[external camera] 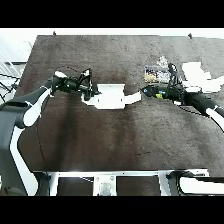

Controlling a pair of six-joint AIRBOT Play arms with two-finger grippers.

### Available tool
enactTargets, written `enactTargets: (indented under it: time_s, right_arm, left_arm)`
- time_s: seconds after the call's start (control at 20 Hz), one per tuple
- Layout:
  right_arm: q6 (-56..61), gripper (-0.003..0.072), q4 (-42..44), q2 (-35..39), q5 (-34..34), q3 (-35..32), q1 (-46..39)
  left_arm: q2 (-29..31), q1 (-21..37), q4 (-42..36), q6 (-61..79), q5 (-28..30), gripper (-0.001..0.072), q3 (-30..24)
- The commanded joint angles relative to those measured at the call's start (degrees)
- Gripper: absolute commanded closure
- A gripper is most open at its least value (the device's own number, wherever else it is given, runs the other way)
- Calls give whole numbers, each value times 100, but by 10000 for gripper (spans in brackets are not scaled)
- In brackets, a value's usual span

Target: Fold the box and place the chain.

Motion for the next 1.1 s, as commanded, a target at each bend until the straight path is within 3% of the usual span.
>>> enactTargets:
  time_s: [0.0,0.3,0.4,0.55,0.75,0.9,1.05]
  right_arm:
    - [-107,265,2,31,35,-2,70]
    - [-1003,250,2,481,33,-120,367]
    - [-1692,108,0,737,37,-295,463]
    - [-3005,44,-22,857,83,-549,699]
    - [-4365,44,-225,857,83,-754,1222]
    - [-4548,44,-1034,855,52,-789,1582]
    - [-4553,44,-1239,739,-50,-802,1725]
  left_arm:
    - [4,2,-122,330,26,696,-52]
    - [4,4,-116,326,31,693,-50]
    - [4,4,-116,326,37,694,-50]
    - [9,2,-118,330,31,693,-50]
    - [7,2,-118,330,26,693,-50]
    - [9,2,-118,328,26,693,-50]
    - [9,2,-118,330,26,693,-50]
